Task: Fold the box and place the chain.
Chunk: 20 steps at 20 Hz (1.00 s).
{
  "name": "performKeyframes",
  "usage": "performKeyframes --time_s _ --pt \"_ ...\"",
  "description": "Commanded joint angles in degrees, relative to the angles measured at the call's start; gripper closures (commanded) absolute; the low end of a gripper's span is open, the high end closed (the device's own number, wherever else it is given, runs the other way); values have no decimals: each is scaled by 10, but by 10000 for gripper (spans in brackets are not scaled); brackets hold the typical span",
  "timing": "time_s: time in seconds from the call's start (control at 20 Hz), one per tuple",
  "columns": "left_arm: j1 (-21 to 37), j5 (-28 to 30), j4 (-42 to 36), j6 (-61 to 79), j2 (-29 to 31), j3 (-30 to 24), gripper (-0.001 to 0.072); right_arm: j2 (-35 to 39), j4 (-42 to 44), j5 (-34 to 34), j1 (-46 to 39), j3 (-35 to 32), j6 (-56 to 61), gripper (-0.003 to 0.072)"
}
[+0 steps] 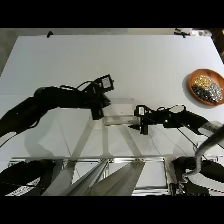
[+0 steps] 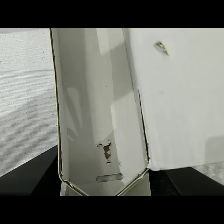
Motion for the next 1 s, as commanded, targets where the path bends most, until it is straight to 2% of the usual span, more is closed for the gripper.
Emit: performKeyframes --time_s 0.0,0.05,0.15,0.35,0.65,0.95 --pt "65 167 99 -38 24 -3 639 0 0 2 0 0 0 344" --pt "77 190 97 -18 24 -9 638 0 0 2 0 0 0 344" --pt "78 187 94 14 21 -29 619 0 0 2 0 0 0 344" --pt "48 185 94 83 -15 -42 423 0 0 2 0 0 0 344" --pt "-10 106 92 93 -67 -42 436 0 0 2 0 0 0 344" --pt "-8 52 42 120 -114 -43 439 0 0 2 0 0 0 344"
